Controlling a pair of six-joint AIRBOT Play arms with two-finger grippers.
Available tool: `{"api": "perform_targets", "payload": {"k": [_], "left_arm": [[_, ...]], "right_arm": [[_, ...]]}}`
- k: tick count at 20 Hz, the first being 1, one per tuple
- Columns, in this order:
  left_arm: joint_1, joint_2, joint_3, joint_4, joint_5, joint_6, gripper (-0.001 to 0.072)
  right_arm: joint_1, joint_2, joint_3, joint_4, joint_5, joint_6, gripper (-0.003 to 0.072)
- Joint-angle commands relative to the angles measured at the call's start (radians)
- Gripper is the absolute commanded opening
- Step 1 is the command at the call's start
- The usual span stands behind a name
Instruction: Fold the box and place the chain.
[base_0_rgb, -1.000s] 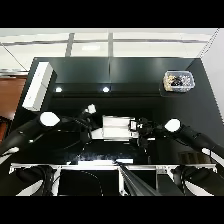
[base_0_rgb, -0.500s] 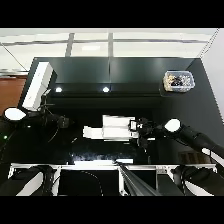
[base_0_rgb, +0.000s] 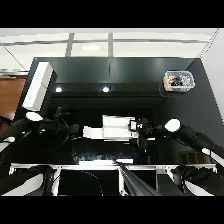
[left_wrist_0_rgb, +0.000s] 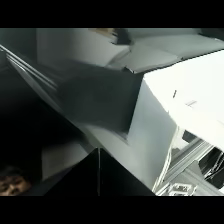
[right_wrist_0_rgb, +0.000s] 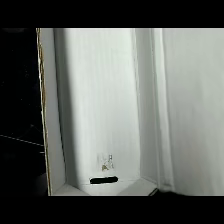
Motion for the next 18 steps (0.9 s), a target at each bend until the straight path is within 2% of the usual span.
{"api": "perform_targets", "payload": {"k": [1, 5, 8, 9, 11, 12, 14, 16, 18], "left_arm": [[-0.145, -0.062, 0.005, -0.100, 0.114, 0.010, 0.0028], [-0.183, -0.062, 0.035, -0.106, 0.108, 0.074, 0.0032], [-0.181, -0.061, 0.044, -0.100, 0.095, 0.080, 0.0076], [-0.181, -0.060, 0.049, -0.100, 0.085, 0.097, 0.0137], [-0.181, -0.052, 0.066, -0.098, 0.064, 0.101, 0.0405], [-0.181, -0.047, 0.076, -0.099, 0.051, 0.101, 0.0513], [-0.181, -0.032, 0.098, -0.099, 0.026, 0.158, 0.0522], [-0.181, -0.015, 0.119, -0.099, 0.010, 0.164, 0.0711], [-0.183, -0.007, 0.142, -0.099, -0.021, 0.164, 0.0711]], "right_arm": [[0.000, 0.000, 0.000, 0.000, 0.000, 0.000, 0.0162], [0.000, 0.000, 0.000, 0.000, 0.000, 0.000, 0.0162], [0.000, 0.000, 0.000, 0.000, 0.000, 0.000, 0.0162], [0.000, 0.000, 0.000, 0.000, 0.000, 0.000, 0.0162], [0.000, 0.000, 0.000, 0.000, 0.000, 0.000, 0.0162], [0.000, 0.000, 0.000, 0.000, 0.000, 0.000, 0.0162], [0.000, 0.000, 0.000, 0.000, 0.000, 0.000, 0.0162], [0.000, 0.000, 0.000, 0.000, 0.000, 0.000, 0.0162], [0.000, 0.000, 0.000, 0.000, 0.000, 0.000, 0.0162]]}}
